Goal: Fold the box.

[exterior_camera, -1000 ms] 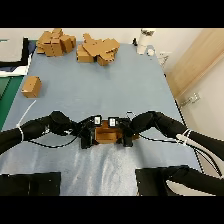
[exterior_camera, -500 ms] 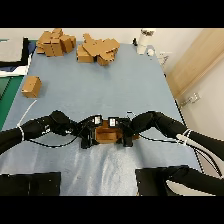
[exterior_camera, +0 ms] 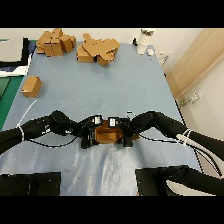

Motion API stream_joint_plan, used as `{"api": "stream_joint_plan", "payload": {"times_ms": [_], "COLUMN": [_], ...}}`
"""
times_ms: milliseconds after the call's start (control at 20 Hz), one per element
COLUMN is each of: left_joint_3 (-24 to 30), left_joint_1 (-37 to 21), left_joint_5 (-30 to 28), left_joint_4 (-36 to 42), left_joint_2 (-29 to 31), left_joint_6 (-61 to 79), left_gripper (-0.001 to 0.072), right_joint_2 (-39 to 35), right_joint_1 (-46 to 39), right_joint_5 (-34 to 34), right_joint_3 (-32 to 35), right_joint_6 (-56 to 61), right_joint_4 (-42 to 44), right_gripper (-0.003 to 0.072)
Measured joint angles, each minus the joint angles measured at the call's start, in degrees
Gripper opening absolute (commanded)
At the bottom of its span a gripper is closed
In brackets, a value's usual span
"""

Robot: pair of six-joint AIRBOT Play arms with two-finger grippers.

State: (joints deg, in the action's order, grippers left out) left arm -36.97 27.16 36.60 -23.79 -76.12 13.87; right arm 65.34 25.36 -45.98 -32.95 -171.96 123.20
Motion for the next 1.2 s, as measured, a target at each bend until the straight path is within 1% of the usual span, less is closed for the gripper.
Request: {"api": "stream_joint_plan", "payload": {"times_ms": [450, 500, 550, 800, 1000, 1200], "left_joint_3": [0.0, 0.0, 0.0, 0.0, 0.0, 0.0], "left_joint_1": [0.0, 0.0, 0.0, 0.0, 0.0, 0.0], "left_joint_5": [-0.02, -0.02, -0.04, -0.07, -0.07, -0.07], "left_joint_4": [0.0, 0.0, -0.02, 0.0, -0.02, 0.0], "left_joint_2": [0.0, 0.0, 0.0, 0.0, 0.0, 0.0], "left_joint_6": [-0.02, -0.02, 0.0, -0.02, -0.02, -0.02], "left_gripper": [0.0597, 0.0597, 0.0597, 0.0597, 0.0598, 0.0597], "right_joint_2": [0.0, 0.0, 0.0, -0.85, -3.91, -9.75], "right_joint_1": [0.0, 0.0, 0.0, -0.26, -0.35, -0.37], "right_joint_5": [0.0, -0.09, -0.61, -2.21, -3.65, -6.12], "right_joint_3": [0.0, 0.0, -0.02, -0.55, -0.7, -0.74], "right_joint_6": [0.02, 0.0, 0.02, 3.52, 10.19, 21.64], "right_joint_4": [0.0, 0.0, 0.0, -0.63, -5.92, -13.92], "right_gripper": [0.0599, 0.0622, 0.072, 0.072, 0.072, 0.072]}}
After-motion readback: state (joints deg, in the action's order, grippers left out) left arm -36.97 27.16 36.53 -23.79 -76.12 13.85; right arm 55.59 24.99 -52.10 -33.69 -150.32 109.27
